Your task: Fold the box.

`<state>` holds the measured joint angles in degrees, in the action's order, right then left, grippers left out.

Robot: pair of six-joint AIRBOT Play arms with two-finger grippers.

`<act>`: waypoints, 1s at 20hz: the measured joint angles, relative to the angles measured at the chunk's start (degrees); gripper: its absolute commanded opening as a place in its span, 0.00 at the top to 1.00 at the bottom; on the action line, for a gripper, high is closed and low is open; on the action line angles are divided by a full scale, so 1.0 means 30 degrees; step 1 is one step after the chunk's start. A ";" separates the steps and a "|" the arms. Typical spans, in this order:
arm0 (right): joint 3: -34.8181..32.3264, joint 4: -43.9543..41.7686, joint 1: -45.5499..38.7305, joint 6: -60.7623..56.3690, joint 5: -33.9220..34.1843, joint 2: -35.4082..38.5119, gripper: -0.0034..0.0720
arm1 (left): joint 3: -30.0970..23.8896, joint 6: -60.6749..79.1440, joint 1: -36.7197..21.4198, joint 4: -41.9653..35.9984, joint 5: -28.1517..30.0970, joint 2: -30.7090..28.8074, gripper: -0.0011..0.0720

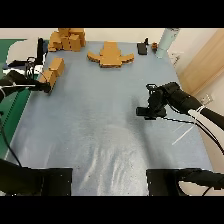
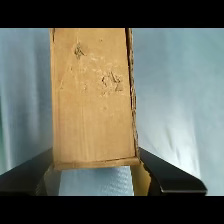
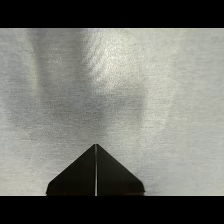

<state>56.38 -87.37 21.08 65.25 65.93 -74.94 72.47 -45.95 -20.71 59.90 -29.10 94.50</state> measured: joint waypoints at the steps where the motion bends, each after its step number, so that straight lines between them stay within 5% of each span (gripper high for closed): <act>1: 0.0000 0.0000 0.0000 0.0000 -0.0007 0.0007 0.95 | 0.0940 -0.0146 0.0153 0.0029 -0.0102 0.0860 0.36; 9: 0.0000 0.0022 0.0000 0.0000 0.0000 0.0007 0.95 | 0.7657 -0.1639 0.1137 0.0080 -0.1348 0.6047 0.36; 20: 0.0000 0.0022 0.0000 0.0000 0.0000 0.0007 0.95 | 0.8808 -0.2120 0.0860 0.0146 -0.1479 0.6921 0.36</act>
<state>56.38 -87.31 21.08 65.25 65.93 -74.91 98.89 -52.31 -18.13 60.34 -33.54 115.26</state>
